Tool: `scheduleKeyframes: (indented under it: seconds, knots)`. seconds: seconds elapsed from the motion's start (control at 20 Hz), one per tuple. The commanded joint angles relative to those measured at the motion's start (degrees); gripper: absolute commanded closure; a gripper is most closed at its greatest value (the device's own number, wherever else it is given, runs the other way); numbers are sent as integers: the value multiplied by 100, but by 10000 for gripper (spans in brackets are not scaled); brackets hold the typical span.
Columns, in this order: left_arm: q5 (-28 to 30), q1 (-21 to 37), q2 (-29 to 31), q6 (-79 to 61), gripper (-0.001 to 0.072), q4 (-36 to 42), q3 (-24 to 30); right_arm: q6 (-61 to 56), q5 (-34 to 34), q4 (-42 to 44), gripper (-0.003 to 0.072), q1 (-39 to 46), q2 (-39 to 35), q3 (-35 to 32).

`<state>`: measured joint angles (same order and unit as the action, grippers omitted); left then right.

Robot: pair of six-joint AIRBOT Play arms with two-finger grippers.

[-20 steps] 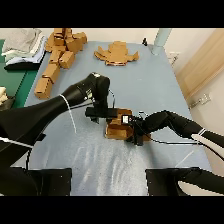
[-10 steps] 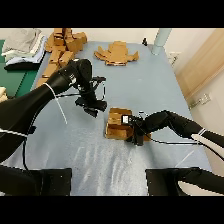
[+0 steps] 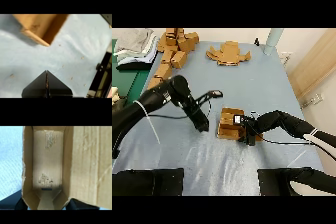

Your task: Fold the box.

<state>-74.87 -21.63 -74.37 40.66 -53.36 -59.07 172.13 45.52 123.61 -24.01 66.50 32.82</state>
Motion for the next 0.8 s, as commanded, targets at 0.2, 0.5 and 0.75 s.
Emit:
scheduleKeyframes:
  seconds: [0.2, 0.5, 0.75]
  knots:
    - [2612, 168, 149, -2889, 18, 1016, 1519, -2, 0, -37, 101, 0, 2, 2]
    - [2933, 162, 149, -5869, 19, 2509, 1943, -2, 2, -39, 102, -2, 2, 2]
    - [3095, 160, -79, -6516, 18, 2898, 1884, -2, 0, -39, 101, 0, 2, 2]
